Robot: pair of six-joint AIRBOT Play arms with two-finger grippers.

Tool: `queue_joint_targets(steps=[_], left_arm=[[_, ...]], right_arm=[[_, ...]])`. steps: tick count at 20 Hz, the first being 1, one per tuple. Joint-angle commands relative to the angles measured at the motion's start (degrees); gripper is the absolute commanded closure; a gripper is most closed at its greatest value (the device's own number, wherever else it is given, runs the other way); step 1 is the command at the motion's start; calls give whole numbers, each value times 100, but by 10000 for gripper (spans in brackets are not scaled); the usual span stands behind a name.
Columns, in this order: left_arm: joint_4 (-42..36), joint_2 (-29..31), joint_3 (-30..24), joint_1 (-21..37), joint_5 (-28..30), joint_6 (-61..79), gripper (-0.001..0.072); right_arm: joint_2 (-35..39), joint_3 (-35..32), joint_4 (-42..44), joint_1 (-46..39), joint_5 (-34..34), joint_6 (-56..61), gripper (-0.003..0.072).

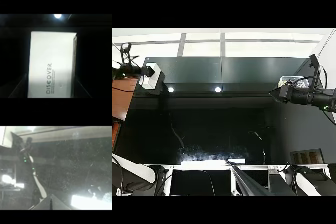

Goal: Fold the box and place the chain.

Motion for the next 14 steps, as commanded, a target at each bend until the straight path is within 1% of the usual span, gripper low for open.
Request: queue_joint_targets(steps=[1, 4, 5, 6, 7, 8, 9, 10, 11, 12, 13, 14], left_arm=[[444, 168, 911, 4, -1364, -603, -9], [925, 455, 1882, 4, -2927, -1296, -9], [973, 546, 2216, 4, -3497, -1519, -7], [986, 629, 2496, 4, -4002, -1718, 0], [984, 780, 2623, 4, -4409, -2046, 15], [994, 1010, 2583, 2, -4806, -2400, 181], [986, 1259, 2452, 2, -5182, -2726, 474], [918, 1526, 2186, -13, -5434, -2879, 682], [763, 1864, 1777, -70, -5488, -2894, 680], [671, 2249, 1290, -166, -5344, -2889, 680], [584, 2763, 599, -310, -4918, -2833, 680], [577, 3329, -186, -498, -4352, -2828, 680]], right_arm=[[-2, 2, 2, -4, 44, -2, 659], [4, 13, 2, -4, 52, -9, 659], [4, 55, 0, -7, 85, -50, 659], [4, 157, 0, -4, 173, -162, 660], [13, 302, -4, -7, 308, -243, 660], [31, 492, -15, -13, 507, -328, 660], [63, 673, -105, -15, 669, -330, 660], [153, 809, -299, -15, 732, -319, 660], [317, 828, -603, -13, 629, -243, 661], [527, 813, -1191, 11, 468, 48, 661], [800, 750, -2118, 96, 264, 601, 662], [1075, 612, -3051, 201, 87, 1167, 661]])
